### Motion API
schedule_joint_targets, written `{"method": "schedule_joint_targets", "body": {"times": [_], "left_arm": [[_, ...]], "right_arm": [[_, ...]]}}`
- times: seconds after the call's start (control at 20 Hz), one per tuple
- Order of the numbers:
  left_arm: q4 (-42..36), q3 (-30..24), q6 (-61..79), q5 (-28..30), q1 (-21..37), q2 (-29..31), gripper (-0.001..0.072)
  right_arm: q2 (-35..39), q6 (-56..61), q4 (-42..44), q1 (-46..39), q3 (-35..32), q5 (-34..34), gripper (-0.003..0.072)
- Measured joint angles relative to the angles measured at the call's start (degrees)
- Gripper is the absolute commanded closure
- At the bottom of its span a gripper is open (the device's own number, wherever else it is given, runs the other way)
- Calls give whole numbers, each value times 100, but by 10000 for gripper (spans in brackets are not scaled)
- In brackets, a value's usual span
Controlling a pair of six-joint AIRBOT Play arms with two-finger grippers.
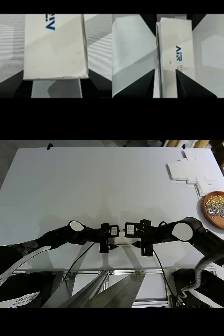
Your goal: Fold the box and place the chain.
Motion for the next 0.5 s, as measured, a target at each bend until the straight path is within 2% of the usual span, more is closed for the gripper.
{"method": "schedule_joint_targets", "body": {"times": [0.05, 0.25, 0.5], "left_arm": [[-2, 0, -7, 2, 0, 0, 365], [-4, 0, -11, 13, 0, 0, 365], [-7, 0, -11, 17, 0, 0, 365]], "right_arm": [[48, -4, 52, 0, 0, -20, 665], [7, -17, 146, 0, -4, -199, 665], [-293, -20, 184, 0, -50, -81, 665]]}}
